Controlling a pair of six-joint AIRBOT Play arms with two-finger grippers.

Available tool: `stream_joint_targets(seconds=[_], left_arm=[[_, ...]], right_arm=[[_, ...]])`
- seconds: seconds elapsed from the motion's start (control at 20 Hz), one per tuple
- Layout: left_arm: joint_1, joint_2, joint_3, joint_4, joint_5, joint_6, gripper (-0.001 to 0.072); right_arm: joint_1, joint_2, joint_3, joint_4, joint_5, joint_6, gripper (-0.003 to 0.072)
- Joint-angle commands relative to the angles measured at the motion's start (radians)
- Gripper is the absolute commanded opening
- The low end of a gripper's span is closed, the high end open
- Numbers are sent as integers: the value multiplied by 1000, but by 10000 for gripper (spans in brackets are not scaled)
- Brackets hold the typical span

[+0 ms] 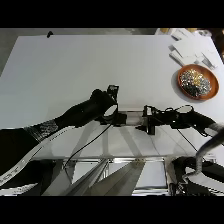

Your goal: Fold the box and place the chain.

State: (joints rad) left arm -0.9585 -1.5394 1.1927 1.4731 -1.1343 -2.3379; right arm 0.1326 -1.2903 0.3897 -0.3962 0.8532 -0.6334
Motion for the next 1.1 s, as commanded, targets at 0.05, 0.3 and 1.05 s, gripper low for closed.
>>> stream_joint_targets(seconds=[0.05, 0.3, 1.05], left_arm=[[-5, -24, -11, 1, 59, -22, 338], [7, -66, -12, -3, 45, -19, 234], [61, 23, -12, -60, -33, 187, 352]], right_arm=[[0, 0, 1, 1, 0, 0, 458], [0, 0, 1, 1, 0, 0, 458], [0, 0, 1, 0, 0, 0, 458]])
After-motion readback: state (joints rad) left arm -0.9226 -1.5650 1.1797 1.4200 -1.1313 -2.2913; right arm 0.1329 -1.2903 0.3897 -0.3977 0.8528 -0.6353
